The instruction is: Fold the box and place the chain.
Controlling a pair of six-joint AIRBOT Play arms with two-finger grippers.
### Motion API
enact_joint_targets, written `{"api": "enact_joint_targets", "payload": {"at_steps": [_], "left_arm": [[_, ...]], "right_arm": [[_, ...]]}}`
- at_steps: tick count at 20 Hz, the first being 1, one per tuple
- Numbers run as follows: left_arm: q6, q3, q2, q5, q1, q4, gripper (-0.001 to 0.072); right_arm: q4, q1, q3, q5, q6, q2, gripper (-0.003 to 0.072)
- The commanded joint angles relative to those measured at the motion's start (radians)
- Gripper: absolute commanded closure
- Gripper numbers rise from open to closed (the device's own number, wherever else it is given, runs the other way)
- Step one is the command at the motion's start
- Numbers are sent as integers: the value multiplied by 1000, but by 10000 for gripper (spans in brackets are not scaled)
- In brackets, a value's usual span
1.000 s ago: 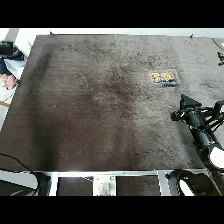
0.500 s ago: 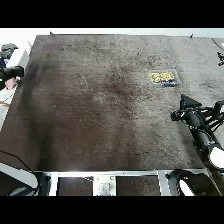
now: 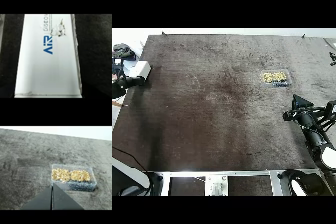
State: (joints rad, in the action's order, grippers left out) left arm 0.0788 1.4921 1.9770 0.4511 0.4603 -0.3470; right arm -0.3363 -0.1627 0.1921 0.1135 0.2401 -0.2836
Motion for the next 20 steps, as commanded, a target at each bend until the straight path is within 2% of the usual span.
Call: {"api": "enact_joint_targets", "payload": {"at_steps": [1,5,6,7,8,10,13,14,20], "left_arm": [[-10,2,8,-62,0,-5,697],[-10,1,16,-11,-1,-6,694],[-10,1,18,2,-1,-5,501],[-9,1,18,6,-1,-5,177],[-9,2,18,6,0,-5,21],[-9,4,10,6,0,-5,25],[5,49,9,61,0,-5,23],[20,71,3,90,0,-7,-6],[27,90,-158,91,0,-14,-11]], "right_arm": [[0,0,-1,0,0,1,674],[0,0,-1,0,0,1,674],[0,0,-1,0,0,1,674],[0,0,-1,0,0,1,674],[0,0,-1,0,0,1,675],[0,0,-1,0,0,1,675],[0,0,-1,0,0,1,675],[0,0,-1,0,0,1,675],[0,0,-1,0,0,1,674]]}}
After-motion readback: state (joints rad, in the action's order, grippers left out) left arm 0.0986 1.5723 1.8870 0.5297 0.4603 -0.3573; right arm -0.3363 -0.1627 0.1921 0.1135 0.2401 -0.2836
